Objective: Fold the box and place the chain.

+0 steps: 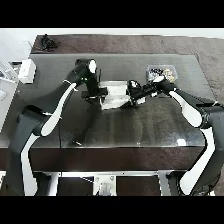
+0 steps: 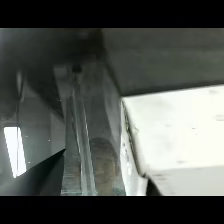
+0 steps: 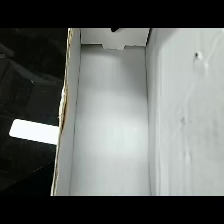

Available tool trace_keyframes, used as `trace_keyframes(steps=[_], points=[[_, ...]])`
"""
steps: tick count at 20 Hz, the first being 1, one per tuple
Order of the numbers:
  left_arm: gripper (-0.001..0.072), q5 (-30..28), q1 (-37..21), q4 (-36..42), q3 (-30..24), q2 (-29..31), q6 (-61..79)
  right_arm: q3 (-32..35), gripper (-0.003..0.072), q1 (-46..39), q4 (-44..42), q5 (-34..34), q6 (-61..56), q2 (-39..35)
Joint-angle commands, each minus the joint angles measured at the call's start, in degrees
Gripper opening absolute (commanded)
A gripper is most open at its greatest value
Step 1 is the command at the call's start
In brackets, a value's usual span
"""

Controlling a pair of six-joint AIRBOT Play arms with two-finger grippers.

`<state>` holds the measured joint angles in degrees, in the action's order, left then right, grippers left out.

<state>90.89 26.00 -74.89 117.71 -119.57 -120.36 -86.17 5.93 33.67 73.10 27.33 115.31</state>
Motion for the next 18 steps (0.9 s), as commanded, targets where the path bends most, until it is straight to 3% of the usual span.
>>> trace_keyframes(steps=[1, 8, 13, 14, 15, 18], points=[[0.0526, 1.8, -1.7, 3.7, 2.3, 0.2, 4.9, 0.0, 0.0497, 0.1, -0.2, 0.0, -0.1, 0.0], [0.0525, 2.6, -8.7, 13.3, 0.7, 9.3, 35.6, 0.0, 0.0497, 0.1, -0.2, 0.0, -0.1, 0.0], [0.0525, 4.3, -13.4, 28.9, -4.8, 12.1, 66.9, 0.0, 0.0497, 0.1, -0.2, 0.0, -0.1, 0.0], [0.0553, 2.4, -13.8, 29.0, -6.6, 12.1, 74.7, 0.0, 0.0497, 0.1, -0.2, 0.0, -0.1, 0.0], [0.0710, -0.4, -14.0, 28.2, -8.6, 12.1, 81.9, 0.0, 0.0497, 0.1, -0.2, 0.0, -0.1, 0.0], [0.0720, -16.2, -14.0, 25.7, -17.2, 12.1, 101.5, 0.0, 0.0497, 0.1, -0.2, 0.0, -0.1, 0.0]])
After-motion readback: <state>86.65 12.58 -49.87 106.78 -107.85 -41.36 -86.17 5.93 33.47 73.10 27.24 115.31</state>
